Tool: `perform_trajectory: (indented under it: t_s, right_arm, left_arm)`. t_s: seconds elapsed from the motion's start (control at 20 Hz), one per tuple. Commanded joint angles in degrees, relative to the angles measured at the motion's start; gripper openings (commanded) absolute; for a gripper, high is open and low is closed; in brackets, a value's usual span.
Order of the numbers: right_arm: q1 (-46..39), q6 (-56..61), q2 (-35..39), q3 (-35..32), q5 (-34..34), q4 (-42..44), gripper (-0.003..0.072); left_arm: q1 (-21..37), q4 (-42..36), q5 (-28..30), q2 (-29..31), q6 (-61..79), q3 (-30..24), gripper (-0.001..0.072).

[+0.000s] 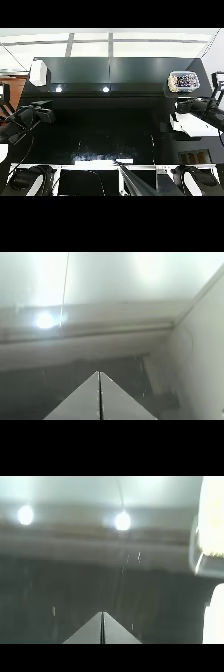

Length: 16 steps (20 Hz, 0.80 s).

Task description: Fold the box and place the chain.

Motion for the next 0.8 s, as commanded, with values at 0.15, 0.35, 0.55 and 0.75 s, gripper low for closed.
perform_trajectory:
  t_s: [0.15, 0.35, 0.55, 0.75]
  right_arm:
    - [-0.94, 0.00, -3.69, 0.02, -24.72, 3.74, 0.0720]
    - [-15.65, 0.24, -13.46, 6.88, -24.79, -0.37, 0.0720]
    - [-38.64, 4.92, -27.52, 19.74, -10.99, -2.12, 0.0720]
    - [-54.31, 12.98, -39.52, 28.39, 7.54, -9.09, 0.0720]
  left_arm:
    - [-0.17, -0.68, 7.74, -1.36, -0.04, -0.02, 0.0028]
    - [-0.15, -1.60, 8.28, -2.25, -0.26, -0.02, 0.0717]
    - [-0.15, -1.70, 6.88, -2.69, -0.26, 0.00, 0.0713]
    - [-0.15, -1.68, 5.81, -2.69, -0.24, -0.02, 0.0713]
